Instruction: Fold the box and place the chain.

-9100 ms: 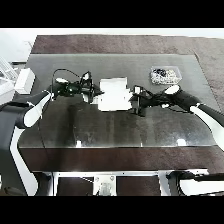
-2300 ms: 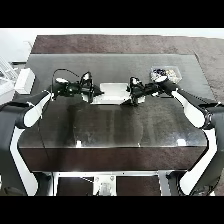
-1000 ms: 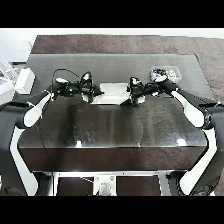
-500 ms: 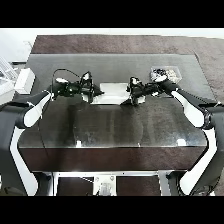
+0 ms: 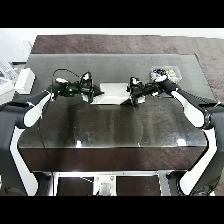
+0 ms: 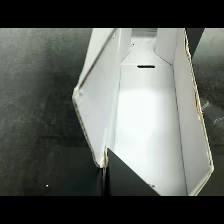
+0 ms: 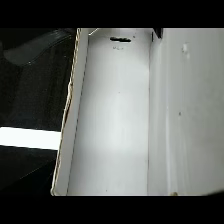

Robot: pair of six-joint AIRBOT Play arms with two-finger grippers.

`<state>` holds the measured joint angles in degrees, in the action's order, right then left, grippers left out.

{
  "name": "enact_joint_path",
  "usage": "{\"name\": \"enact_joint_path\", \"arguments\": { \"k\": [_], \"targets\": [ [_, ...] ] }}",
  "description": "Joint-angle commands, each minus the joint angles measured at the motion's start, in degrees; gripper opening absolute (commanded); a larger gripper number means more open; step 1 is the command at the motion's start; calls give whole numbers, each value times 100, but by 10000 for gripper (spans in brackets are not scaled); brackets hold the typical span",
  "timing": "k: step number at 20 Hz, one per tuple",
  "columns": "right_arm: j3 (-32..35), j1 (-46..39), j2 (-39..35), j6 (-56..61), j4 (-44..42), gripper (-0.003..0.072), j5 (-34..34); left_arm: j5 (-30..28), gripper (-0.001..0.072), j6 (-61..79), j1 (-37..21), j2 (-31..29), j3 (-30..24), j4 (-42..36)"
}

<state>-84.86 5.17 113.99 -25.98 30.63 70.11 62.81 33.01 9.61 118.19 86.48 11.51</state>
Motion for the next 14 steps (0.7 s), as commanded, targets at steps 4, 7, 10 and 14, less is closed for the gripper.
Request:
{"name": "enact_joint_path", "arguments": {
  "k": [4,7,10,14],
  "targets": [
    [-2,0,2,0,-2,582,2,98,20,0,0,2,0,-42],
    [-2,0,2,0,-2,582,2,181,21,2,-2,2,2,-162],
    [-2,0,2,0,-2,582,2,459,420,7,-2,0,2,-356],
    [-2,0,2,0,-2,582,2,678,420,7,-20,-63,7,-378]
  ]
}}
